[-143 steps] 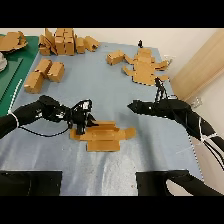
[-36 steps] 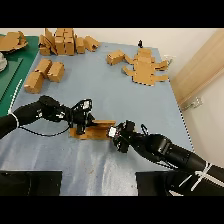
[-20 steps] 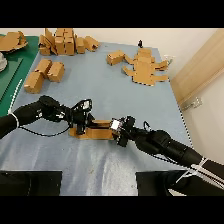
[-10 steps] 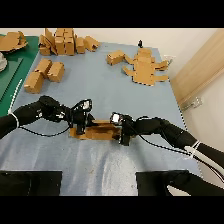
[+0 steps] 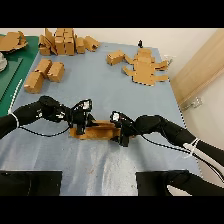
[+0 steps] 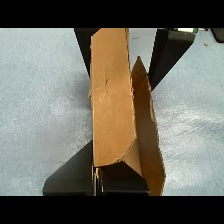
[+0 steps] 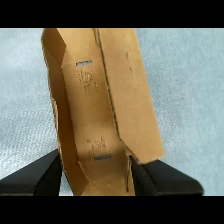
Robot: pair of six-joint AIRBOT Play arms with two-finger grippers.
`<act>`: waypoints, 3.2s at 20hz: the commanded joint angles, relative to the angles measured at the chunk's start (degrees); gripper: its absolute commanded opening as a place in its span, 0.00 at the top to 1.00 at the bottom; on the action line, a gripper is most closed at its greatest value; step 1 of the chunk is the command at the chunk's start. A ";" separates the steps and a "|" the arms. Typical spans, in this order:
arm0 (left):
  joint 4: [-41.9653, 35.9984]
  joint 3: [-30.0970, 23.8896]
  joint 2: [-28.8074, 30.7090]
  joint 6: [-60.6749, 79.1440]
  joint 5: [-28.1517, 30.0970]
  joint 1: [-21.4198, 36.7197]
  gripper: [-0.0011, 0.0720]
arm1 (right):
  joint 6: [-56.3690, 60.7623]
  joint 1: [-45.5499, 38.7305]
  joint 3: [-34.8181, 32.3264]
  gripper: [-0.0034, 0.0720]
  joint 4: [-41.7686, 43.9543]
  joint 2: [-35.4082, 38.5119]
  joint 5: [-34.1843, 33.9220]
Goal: Fold the box.
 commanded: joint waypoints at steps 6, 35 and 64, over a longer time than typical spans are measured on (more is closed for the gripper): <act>-0.02 -0.02 0.00 0.00 0.04 0.04 0.97 | -1.05 -0.02 0.07 0.15 -0.90 -4.02 4.02; -0.02 -0.02 0.00 0.00 0.04 0.04 0.97 | -1.05 2.23 1.79 0.15 -6.21 -5.84 3.43; -0.02 -0.02 0.00 0.00 0.04 0.04 0.97 | -1.05 2.23 3.17 0.29 -6.69 -7.54 1.97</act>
